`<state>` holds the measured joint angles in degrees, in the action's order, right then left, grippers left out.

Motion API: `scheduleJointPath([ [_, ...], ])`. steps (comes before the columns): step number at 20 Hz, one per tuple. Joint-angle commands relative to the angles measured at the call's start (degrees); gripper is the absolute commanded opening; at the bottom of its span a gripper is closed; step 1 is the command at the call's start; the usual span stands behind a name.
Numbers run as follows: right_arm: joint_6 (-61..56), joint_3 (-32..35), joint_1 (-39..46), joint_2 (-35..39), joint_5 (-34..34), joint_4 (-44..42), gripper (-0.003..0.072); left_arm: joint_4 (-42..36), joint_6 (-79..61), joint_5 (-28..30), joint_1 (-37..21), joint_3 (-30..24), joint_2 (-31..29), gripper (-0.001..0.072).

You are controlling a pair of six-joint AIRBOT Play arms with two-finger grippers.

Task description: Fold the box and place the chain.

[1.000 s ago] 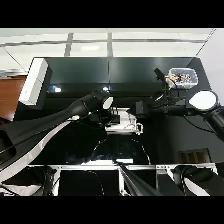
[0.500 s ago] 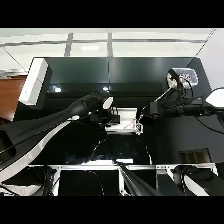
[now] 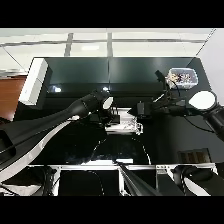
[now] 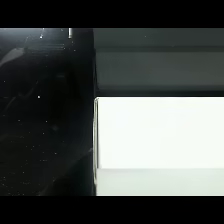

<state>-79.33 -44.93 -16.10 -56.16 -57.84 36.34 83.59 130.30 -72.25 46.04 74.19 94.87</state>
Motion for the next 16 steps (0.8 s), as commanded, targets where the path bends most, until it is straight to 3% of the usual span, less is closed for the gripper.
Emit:
scheduleJointPath([
  [1, -0.1, 0.0, 7.2, -0.3, -2.7, 4.1, 0.0324, 0.0, 0.0, 0.0, 0.0, 0.0, 0.0, 0.0032],
  [3, -0.2, 0.0, 14.3, -0.3, -1.6, 13.5, 0.0323, 0.0, 0.0, 0.0, 0.0, 0.0, 0.0, 0.0033],
  [7, -8.3, 1.5, 21.6, -1.9, 11.8, 36.7, 0.0327, 0.2, 0.0, 0.1, 0.0, 0.0, 0.0, 0.0033],
  [9, -11.0, 2.4, 22.1, -6.6, 19.0, 37.1, 0.0709, 0.2, 0.0, 0.2, 0.0, 0.0, 0.0, 0.0032],
  [12, -18.4, -1.0, 22.9, -16.7, 27.1, 36.7, 0.0701, 0.2, 0.0, -0.2, 0.0, 0.0, 0.0, 0.0033],
  [16, -19.0, -12.0, 23.1, -29.5, 26.4, 33.8, 0.0701, 0.2, 0.0, -0.2, 0.0, 0.0, 0.0, 0.0033],
])
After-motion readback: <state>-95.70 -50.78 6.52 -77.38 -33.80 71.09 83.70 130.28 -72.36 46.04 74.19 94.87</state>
